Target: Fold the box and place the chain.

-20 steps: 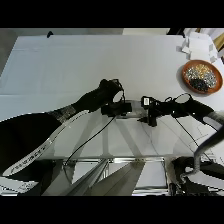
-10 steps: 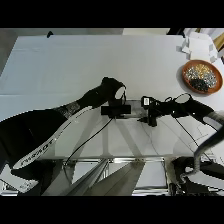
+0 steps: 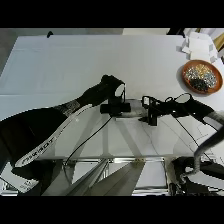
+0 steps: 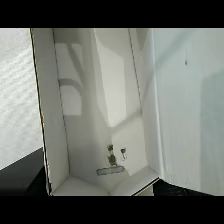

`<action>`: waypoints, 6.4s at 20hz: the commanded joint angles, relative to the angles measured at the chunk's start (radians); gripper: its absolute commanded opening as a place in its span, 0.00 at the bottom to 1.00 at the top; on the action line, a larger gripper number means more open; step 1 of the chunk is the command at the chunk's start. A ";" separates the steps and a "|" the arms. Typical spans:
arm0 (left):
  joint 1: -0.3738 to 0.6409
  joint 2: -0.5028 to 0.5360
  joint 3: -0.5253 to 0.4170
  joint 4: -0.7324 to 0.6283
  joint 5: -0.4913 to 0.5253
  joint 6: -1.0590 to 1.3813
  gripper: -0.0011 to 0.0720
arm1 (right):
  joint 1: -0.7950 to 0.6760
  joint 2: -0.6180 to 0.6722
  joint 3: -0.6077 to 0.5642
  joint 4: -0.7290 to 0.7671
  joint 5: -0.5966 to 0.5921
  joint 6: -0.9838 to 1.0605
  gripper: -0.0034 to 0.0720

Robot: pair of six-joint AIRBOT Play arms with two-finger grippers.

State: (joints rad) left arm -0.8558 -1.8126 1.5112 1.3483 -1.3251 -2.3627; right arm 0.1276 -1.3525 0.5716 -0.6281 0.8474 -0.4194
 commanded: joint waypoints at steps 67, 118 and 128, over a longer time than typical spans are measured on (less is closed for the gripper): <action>0.307 0.409 -0.745 -0.646 0.566 2.483 0.98 | 0.001 0.000 0.000 0.000 0.001 -0.001 0.40; 0.307 0.239 -0.742 -1.146 0.541 2.866 0.97 | 0.001 0.000 0.000 0.000 0.001 -0.001 0.40; 0.301 0.239 -0.741 -1.146 0.558 2.856 0.36 | 0.001 0.000 0.000 0.000 0.001 -0.001 0.40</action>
State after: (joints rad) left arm -0.5545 -1.5734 0.7692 0.2031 -0.7792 0.4965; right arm 0.1291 -1.3529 0.5716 -0.6281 0.8482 -0.4194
